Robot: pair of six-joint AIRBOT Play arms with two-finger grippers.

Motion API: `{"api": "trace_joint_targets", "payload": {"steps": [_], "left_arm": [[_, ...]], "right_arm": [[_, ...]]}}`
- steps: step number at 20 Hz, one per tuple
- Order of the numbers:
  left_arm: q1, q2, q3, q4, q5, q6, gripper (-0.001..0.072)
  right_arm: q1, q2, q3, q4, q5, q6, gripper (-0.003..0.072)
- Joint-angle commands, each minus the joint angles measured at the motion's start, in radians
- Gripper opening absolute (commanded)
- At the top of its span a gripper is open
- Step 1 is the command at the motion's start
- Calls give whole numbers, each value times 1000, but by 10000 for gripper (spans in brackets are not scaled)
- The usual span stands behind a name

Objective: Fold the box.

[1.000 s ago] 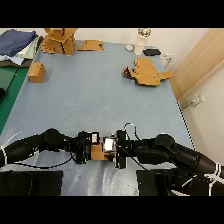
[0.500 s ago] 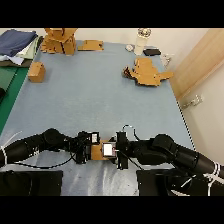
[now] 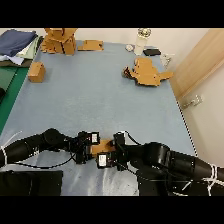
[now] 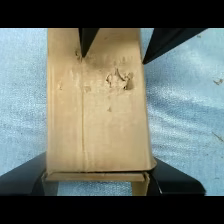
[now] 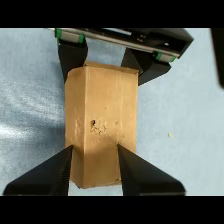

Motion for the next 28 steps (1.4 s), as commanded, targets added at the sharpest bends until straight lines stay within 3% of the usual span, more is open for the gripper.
{"api": "trace_joint_targets", "payload": {"steps": [1,3,13,16,18,28], "left_arm": [[1,0,0,1,0,2,471],[1,0,0,1,0,2,471],[1,0,0,0,0,2,471],[1,0,0,1,0,2,471],[1,0,0,1,0,2,471],[1,0,0,1,0,2,471]], "right_arm": [[69,6,9,-182,-26,182,396],[90,10,22,-214,-56,204,336],[98,50,43,-232,-55,207,328],[98,50,43,-232,-55,207,287],[98,46,42,-231,-56,207,217],[98,-15,42,-93,-57,205,217]]}}
